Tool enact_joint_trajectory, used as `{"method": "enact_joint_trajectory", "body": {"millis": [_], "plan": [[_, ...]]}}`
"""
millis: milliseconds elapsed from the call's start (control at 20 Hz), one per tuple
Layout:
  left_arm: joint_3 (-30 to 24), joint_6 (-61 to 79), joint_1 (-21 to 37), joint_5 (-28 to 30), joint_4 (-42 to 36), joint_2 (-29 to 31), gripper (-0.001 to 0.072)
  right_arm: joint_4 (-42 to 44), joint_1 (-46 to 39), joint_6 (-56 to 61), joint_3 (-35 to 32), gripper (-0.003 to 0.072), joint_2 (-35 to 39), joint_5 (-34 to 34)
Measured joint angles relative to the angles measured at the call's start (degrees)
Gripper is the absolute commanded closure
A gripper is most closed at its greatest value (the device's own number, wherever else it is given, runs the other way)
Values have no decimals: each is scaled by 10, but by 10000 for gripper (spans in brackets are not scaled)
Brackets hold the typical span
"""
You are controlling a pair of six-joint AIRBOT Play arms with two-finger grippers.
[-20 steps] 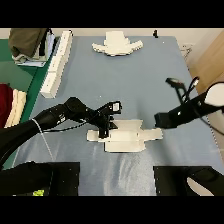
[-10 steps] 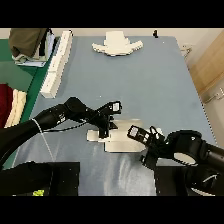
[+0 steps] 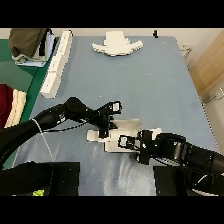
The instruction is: Fold the box.
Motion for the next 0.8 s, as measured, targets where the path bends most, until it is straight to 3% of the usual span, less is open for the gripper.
{"method": "enact_joint_trajectory", "body": {"millis": [350,800], "plan": [[0,0,0,0,0,0,697,-80,1,126,3,-21,31,-14],[0,0,0,0,0,0,697,-116,1,261,3,-34,83,40]]}}
